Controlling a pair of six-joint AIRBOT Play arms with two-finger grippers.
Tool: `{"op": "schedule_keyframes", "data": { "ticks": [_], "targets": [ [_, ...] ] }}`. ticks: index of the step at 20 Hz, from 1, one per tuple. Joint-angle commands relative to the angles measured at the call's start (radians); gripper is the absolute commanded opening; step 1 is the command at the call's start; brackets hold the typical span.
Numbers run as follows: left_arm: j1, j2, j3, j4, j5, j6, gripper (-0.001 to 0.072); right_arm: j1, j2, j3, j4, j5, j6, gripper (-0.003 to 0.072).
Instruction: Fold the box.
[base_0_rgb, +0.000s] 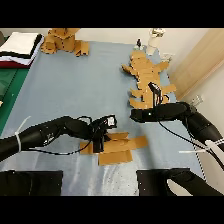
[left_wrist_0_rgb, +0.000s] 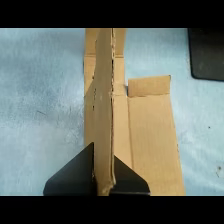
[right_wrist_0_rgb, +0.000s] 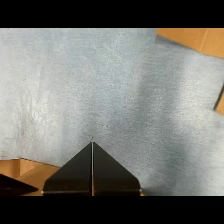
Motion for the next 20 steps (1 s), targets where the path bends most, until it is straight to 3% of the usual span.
{"op": "schedule_keyframes", "data": {
  "ticks": [1,7,13,20],
  "targets": [
    [0.008,0.067,-0.023,0.109,0.030,-0.071,0.0015,0.001,0.000,0.000,0.000,0.000,0.000,0.0003],
    [0.101,0.118,-0.030,0.130,0.104,-0.104,0.0015,0.001,0.000,0.000,-0.001,0.002,-0.001,0.0003],
    [0.099,0.114,-0.062,0.059,0.018,0.000,0.0015,0.001,-0.019,0.000,-0.005,0.002,-0.001,0.0003],
    [0.075,0.068,-0.063,0.033,0.022,0.014,0.0015,0.001,-0.025,0.000,-0.006,0.025,0.000,0.0003]
  ]
}}
